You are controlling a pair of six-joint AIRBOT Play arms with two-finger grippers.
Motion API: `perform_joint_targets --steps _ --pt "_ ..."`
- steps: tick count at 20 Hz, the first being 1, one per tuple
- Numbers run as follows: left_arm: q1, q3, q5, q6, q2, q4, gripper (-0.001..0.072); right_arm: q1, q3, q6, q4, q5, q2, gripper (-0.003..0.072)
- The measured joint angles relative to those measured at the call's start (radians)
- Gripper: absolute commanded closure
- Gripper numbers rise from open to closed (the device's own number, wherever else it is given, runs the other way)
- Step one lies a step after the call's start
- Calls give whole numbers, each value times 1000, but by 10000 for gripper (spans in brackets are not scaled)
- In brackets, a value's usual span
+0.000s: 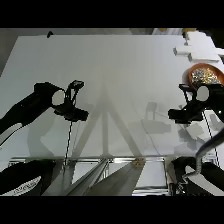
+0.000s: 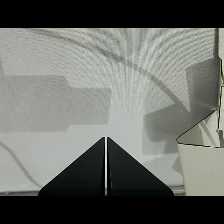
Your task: Fold the box and place the chain.
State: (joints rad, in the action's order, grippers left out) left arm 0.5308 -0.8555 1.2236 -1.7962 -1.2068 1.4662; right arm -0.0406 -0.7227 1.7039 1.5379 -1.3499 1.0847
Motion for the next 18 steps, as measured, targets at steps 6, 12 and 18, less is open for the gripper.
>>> perform_joint_targets --steps 6,12,18 --pt "0 0 0 0 0 0 698 0 0 0 0 0 0 669" --pt "0 0 0 0 0 0 698 0 0 0 0 15 0 668" --pt "0 0 0 0 0 0 698 6 -97 -76 233 58 0 572"
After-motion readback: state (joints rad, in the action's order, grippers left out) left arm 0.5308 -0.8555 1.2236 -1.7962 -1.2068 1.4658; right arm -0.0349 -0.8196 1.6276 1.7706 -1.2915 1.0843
